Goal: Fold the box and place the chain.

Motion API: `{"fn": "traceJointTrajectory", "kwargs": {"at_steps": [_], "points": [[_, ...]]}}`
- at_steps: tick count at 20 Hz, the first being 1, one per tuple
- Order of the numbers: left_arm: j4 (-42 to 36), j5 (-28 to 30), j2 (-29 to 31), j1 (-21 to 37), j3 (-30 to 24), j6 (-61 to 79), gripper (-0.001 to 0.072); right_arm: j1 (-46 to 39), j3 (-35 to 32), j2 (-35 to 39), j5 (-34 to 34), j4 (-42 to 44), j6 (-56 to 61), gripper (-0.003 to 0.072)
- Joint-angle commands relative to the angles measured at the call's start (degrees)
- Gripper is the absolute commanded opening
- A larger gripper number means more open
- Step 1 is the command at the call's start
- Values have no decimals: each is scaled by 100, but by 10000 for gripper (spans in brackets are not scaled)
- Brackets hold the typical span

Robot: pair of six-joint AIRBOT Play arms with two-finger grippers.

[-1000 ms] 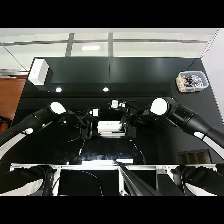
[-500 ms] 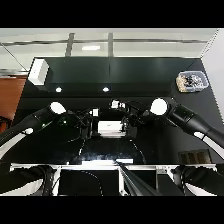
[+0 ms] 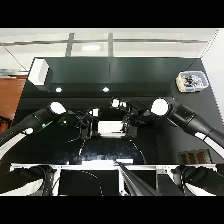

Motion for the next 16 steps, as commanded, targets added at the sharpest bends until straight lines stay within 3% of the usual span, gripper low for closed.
{"fn": "traceJointTrajectory", "kwargs": {"at_steps": [1,16], "points": [[4,2,-2,-2,2,9,402,4,2,31,13,28,76,390],[4,2,-2,-2,2,9,402,4,0,24,243,-131,326,389]]}}
